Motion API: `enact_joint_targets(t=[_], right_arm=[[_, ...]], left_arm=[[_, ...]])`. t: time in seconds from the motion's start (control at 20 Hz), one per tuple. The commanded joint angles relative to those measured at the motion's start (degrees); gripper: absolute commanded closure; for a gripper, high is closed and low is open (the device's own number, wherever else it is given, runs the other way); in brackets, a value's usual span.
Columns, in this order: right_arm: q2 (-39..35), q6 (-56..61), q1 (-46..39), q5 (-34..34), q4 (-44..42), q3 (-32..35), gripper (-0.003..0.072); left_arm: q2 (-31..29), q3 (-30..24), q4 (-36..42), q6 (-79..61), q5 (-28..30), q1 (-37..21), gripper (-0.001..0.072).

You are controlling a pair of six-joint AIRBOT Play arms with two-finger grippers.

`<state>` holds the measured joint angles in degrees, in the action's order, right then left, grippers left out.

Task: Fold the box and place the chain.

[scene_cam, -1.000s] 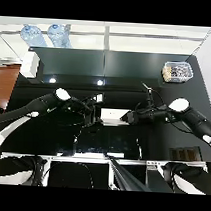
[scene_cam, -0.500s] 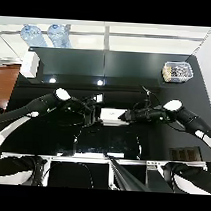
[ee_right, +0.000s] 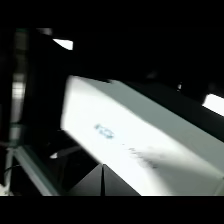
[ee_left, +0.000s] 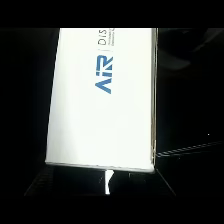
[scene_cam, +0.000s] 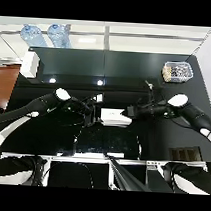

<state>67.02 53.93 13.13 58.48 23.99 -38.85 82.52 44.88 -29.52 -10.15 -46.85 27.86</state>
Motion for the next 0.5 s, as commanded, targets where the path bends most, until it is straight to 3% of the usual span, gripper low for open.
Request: enact_joint_targets(t=[0.0, 0.05, 0.25, 0.45], right_arm=[[-6.1, 0.3, -6.4, 11.8, 3.3, -3.3, 0.0672], [-8.9, 1.7, -9.6, 14.7, 6.1, -3.3, 0.0672], [-18.5, 7.6, -20.2, 21.6, 19.8, -3.1, 0.0672], [-20.9, 8.0, -25.2, 21.3, 20.8, -2.8, 0.0672]], left_arm=[[-0.3, 0.3, 0.0, 0.1, 0.3, -0.3, 0.0224], [-0.9, 0.4, -0.2, 0.1, 0.3, -0.3, -0.0011], [-4.5, 1.9, -2.8, 0.3, -2.5, -0.3, -0.0011], [-3.4, 8.3, -2.8, 8.5, -4.7, 2.8, -0.0011]])
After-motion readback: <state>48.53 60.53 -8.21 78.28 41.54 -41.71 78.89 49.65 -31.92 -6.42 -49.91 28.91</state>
